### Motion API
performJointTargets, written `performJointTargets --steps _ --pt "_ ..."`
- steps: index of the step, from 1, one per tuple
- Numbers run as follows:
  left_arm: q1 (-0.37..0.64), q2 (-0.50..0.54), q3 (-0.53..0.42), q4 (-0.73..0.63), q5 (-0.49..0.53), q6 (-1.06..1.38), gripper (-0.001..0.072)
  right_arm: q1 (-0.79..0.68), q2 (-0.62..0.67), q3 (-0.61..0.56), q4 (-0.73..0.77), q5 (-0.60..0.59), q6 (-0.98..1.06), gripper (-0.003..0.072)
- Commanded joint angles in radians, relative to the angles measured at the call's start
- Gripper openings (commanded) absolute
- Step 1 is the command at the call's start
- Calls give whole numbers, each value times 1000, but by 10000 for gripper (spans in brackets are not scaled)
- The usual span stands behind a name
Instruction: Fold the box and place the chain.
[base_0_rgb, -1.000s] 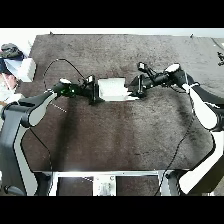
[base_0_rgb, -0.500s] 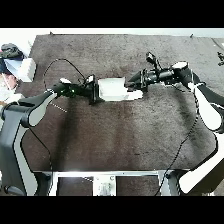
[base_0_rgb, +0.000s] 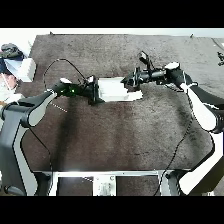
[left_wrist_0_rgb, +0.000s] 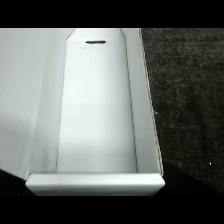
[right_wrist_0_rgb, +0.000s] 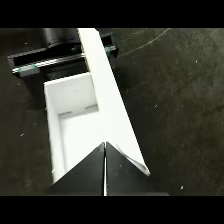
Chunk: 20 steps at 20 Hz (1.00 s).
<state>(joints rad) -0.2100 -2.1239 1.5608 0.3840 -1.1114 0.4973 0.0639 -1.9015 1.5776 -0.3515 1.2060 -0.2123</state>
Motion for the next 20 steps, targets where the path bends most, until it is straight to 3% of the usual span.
performJointTargets --steps 1,12,20 --pt "1 -1 0 6 1 1 356 19 -15 -1 4 -86 -32 10" --pt "1 -1 0 5 4 1 356 18 -77 -1 -22 -187 -84 10" --pt "1 -1 0 1 5 1 356 18 -93 -1 -73 -174 -83 10"
